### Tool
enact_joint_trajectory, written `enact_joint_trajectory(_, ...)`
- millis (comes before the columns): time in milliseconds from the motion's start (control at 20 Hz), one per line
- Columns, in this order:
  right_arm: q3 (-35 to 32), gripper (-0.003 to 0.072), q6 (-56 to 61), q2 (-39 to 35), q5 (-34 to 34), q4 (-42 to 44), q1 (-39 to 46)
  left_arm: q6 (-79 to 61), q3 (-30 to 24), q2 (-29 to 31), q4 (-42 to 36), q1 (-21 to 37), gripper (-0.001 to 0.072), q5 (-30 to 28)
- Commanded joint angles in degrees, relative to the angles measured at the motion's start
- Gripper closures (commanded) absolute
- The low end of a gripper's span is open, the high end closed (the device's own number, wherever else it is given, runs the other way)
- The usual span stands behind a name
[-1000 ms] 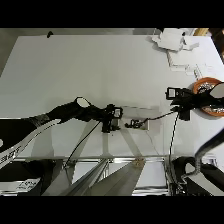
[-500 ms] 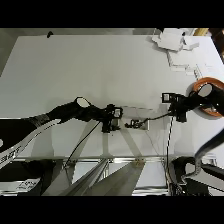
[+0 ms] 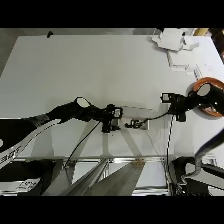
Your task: Fold the box and place the chain.
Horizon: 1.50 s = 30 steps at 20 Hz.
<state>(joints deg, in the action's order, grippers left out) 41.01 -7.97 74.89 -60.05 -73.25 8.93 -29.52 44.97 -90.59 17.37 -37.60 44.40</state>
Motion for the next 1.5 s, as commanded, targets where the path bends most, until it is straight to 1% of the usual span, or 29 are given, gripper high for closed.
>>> enact_joint_trajectory(0, 0.0, 0.0664, 0.2, -3.7, -5.0, 0.1, -0.1, 0.0, 0.0, 0.0, 0.0, 0.0, 0.0206, 0.0)
enact_joint_trajectory(100, 0.0, 0.0664, 0.6, -8.9, -7.9, 0.7, -0.1, 0.0, 0.0, 0.0, 0.0, 0.0, 0.0206, 0.0)
enact_joint_trajectory(200, 0.0, 0.0665, 0.7, -14.9, -11.6, 3.6, -0.1, 0.0, 0.0, 0.0, 0.0, 0.0, 0.0206, 0.0)
enact_joint_trajectory(350, 0.0, 0.0665, 0.7, -23.8, -16.1, 13.7, -0.5, 0.0, 0.0, 0.0, 0.0, 0.0, 0.0206, 0.0)
enact_joint_trajectory(500, -0.1, 0.0665, 3.9, -30.6, -19.0, 21.7, -6.2, 0.0, 0.0, 0.0, 0.0, 0.0, 0.0206, 0.0)
enact_joint_trajectory(600, -0.5, 0.0665, 5.0, -32.9, -18.4, 25.8, -12.2, 0.0, 0.0, 0.0, 0.0, 0.0, 0.0206, 0.0)
enact_joint_trajectory(700, -0.9, 0.0665, 6.0, -33.2, -16.2, 28.6, -18.2, 0.0, 0.0, 0.0, 0.0, 0.0, 0.0206, 0.0)
enact_joint_trajectory(900, -2.8, 0.0664, 8.4, -32.7, -2.0, 29.8, -29.1, 0.0, 0.0, 0.0, 0.0, 0.0, 0.0206, 0.0)
enact_joint_trajectory(1000, -3.5, 0.0664, 10.0, -31.3, 3.6, 29.8, -32.0, 0.0, 0.0, 0.0, 0.0, 0.0, 0.0206, 0.0)
enact_joint_trajectory(1100, -3.7, 0.0664, 11.5, -28.5, 6.0, 29.7, -33.2, 0.0, 0.0, 0.0, 0.0, 0.0, 0.0206, 0.0)
enact_joint_trajectory(1200, -3.7, 0.0662, 12.3, -25.3, 5.8, 28.8, -33.1, 0.0, 0.0, 0.0, 0.0, 0.0, 0.0206, 0.0)
enact_joint_trajectory(1250, -3.7, 0.0617, 12.5, -23.8, 5.7, 27.2, -33.1, 0.0, 0.0, 0.0, 0.0, 0.0, 0.0206, 0.0)
enact_joint_trajectory(1300, -3.7, 0.0514, 12.5, -23.0, 5.7, 25.2, -33.1, 0.0, 0.0, 0.0, 0.0, 0.0, 0.0206, 0.0)
enact_joint_trajectory(1350, -3.6, 0.0462, 12.5, -23.2, 5.6, 22.7, -33.1, 0.0, 0.0, 0.0, 0.0, 0.0, 0.0206, 0.0)
enact_joint_trajectory(1450, -1.9, 0.0457, 12.5, -25.1, 3.8, 15.6, -32.3, 0.0, 0.0, 0.0, 0.0, 0.0, 0.0206, 0.0)
